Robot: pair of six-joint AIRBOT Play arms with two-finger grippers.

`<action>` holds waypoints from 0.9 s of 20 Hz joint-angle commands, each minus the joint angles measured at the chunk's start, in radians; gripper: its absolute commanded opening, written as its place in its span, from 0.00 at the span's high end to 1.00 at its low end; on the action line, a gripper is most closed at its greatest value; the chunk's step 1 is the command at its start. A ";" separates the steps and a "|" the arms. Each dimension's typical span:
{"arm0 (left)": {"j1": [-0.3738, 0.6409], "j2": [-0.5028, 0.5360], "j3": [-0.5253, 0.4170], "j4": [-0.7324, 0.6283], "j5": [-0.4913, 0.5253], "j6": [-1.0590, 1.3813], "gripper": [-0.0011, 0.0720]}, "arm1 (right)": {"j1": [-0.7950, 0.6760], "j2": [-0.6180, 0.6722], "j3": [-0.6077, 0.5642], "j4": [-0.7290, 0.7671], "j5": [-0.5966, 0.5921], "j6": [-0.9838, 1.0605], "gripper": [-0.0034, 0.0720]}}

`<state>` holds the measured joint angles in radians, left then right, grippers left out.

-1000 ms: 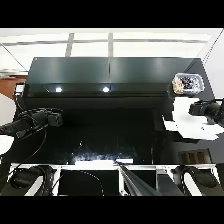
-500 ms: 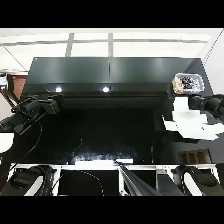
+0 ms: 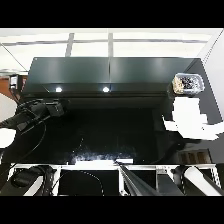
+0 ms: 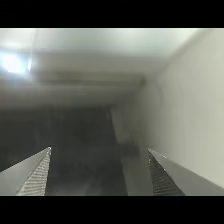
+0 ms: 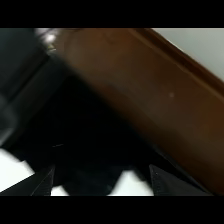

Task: Fold the box and place the chain.

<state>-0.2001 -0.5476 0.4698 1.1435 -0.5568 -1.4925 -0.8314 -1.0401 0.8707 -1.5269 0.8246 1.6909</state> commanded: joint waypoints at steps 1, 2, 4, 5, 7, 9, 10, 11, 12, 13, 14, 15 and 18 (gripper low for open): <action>0.000 -0.019 0.002 -0.038 -0.079 0.000 0.02 | -0.276 -0.160 0.084 0.158 0.171 -0.219 0.02; 0.000 -0.025 0.002 -0.056 -0.079 0.000 0.02 | -0.325 -0.185 0.084 0.291 0.212 -0.427 0.02; 0.000 -0.040 0.002 -0.089 -0.080 0.000 0.02 | -0.407 -0.239 0.085 0.611 0.357 -0.793 0.02; 0.000 -0.047 0.002 -0.109 -0.084 0.000 0.02 | -0.427 -0.277 0.085 0.689 0.436 -0.856 0.02; 0.000 -0.050 0.004 -0.133 -0.085 0.000 0.02 | -0.417 -0.350 0.085 0.652 0.528 -0.859 0.02; 0.000 -0.050 0.012 -0.135 -0.084 0.000 0.02 | -0.402 -0.432 0.092 0.631 0.583 -0.859 0.02; 0.000 -0.050 0.016 -0.135 -0.083 0.000 0.02 | -0.396 -0.474 0.106 0.644 0.613 -0.858 0.02; 0.000 -0.050 0.017 -0.135 -0.082 0.000 0.02 | -0.389 -0.512 0.126 0.642 0.640 -0.845 0.02; 0.000 -0.050 0.017 -0.135 -0.083 0.000 0.02 | -0.383 -0.550 0.149 0.640 0.669 -0.834 0.02; 0.000 -0.050 0.017 -0.135 -0.081 0.000 0.02 | -0.378 -0.579 0.170 0.648 0.686 -0.832 0.02; 0.000 -0.050 0.017 -0.134 -0.078 0.000 0.02 | -0.373 -0.599 0.188 0.669 0.696 -0.833 0.02; 0.002 -0.050 0.017 -0.134 -0.078 0.000 0.02 | -0.369 -0.609 0.199 0.688 0.692 -0.837 0.03; 0.002 -0.050 0.017 -0.134 -0.076 0.000 0.02 | -0.346 -0.623 0.209 0.656 0.694 -0.844 0.03</action>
